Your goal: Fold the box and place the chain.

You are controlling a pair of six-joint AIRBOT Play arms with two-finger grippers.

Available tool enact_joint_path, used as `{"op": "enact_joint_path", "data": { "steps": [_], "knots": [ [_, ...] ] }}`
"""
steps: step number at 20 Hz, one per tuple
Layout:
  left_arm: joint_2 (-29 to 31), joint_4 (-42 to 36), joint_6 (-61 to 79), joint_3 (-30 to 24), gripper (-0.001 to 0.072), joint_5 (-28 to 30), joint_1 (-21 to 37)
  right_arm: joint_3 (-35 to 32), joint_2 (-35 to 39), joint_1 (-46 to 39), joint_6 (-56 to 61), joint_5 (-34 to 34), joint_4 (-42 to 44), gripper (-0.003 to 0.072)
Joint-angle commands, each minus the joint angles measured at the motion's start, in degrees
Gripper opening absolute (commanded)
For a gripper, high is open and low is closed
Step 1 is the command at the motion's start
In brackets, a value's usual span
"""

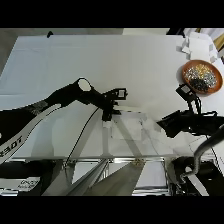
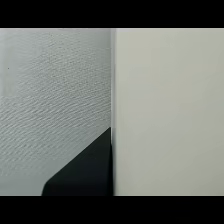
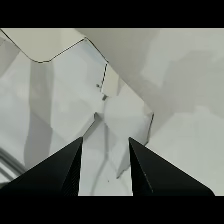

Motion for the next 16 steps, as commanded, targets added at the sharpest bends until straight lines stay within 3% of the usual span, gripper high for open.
{"op": "enact_joint_path", "data": {
  "steps": [1,8,16],
  "knots": [
    [-0.83,-0.94,0.57,0.0,0.0004,3.37,-0.09,0.04,0.22,0.04,-0.46,-0.11,-0.48,0.0317],
    [-2.71,-0.35,0.33,0.0,0.0008,3.87,-0.31,0.04,0.22,0.04,-0.46,-0.33,-0.48,0.0317],
    [-2.95,5.79,-4.83,0.0,0.0008,4.7,-1.6,0.04,0.22,0.04,-0.46,-1.38,-0.48,0.0317]
  ]
}}
